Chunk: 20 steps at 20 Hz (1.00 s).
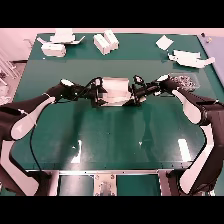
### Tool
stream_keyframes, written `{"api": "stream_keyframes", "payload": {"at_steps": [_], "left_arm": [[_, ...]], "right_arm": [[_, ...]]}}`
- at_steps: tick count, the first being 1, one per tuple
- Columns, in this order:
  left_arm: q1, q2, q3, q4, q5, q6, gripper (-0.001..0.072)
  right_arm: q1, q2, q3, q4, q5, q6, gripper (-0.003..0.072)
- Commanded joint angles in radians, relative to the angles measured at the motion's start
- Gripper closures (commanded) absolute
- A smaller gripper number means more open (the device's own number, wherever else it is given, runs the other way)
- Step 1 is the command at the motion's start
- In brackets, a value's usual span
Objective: Fold the box and place the chain.
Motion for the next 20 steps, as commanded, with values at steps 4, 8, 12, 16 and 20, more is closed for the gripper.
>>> {"api": "stream_keyframes", "payload": {"at_steps": [4, 8, 12, 16, 20], "left_arm": [[-0.001, -0.001, 0.0, 0.007, 0.02, -0.019, 0.0041], [-0.001, -0.001, 0.0, 0.007, 0.013, -0.018, 0.004], [-0.001, -0.001, 0.0, 0.007, 0.013, -0.018, 0.0041], [-0.001, -0.001, 0.0, 0.007, 0.012, -0.018, 0.004], [-0.001, 0.0, 0.0, 0.008, 0.027, -0.01, 0.0144]], "right_arm": [[0.001, 0.0, 0.0, 0.0, 0.001, 0.0, 0.014], [0.001, 0.0, 0.0, 0.0, 0.001, 0.0, 0.0139], [0.001, 0.0, 0.0, 0.0, 0.001, 0.0, 0.0139], [0.001, 0.0, 0.0, 0.0, 0.001, 0.0, 0.0139], [0.001, 0.0, 0.0, 0.0, 0.001, 0.0, 0.0139]]}}
